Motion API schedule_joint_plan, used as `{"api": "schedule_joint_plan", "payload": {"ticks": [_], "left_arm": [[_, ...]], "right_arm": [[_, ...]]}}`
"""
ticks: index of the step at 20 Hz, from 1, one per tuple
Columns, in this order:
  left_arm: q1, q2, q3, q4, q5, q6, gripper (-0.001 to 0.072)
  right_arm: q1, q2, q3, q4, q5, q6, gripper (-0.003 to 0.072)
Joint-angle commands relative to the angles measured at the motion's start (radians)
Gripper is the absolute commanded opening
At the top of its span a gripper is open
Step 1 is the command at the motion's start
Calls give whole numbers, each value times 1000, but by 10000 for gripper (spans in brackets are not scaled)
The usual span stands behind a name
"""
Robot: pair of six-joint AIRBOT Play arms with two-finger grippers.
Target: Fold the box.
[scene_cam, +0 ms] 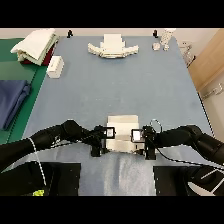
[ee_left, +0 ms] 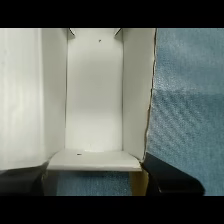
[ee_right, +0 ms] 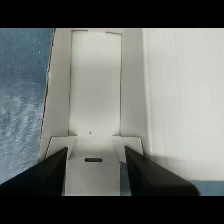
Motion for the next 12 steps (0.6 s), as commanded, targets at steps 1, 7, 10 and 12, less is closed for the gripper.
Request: {"api": "schedule_joint_plan", "payload": {"ticks": [1,7,10,12], "left_arm": [[0,0,0,0,0,0,473],[1,0,0,0,0,0,473],[1,0,0,0,0,0,473],[0,0,0,0,0,0,473]], "right_arm": [[0,1,1,-3,4,4,715],[-1,1,10,-118,-39,265,511],[-5,1,83,-399,-203,846,125],[-5,2,151,-589,-340,1128,7]]}}
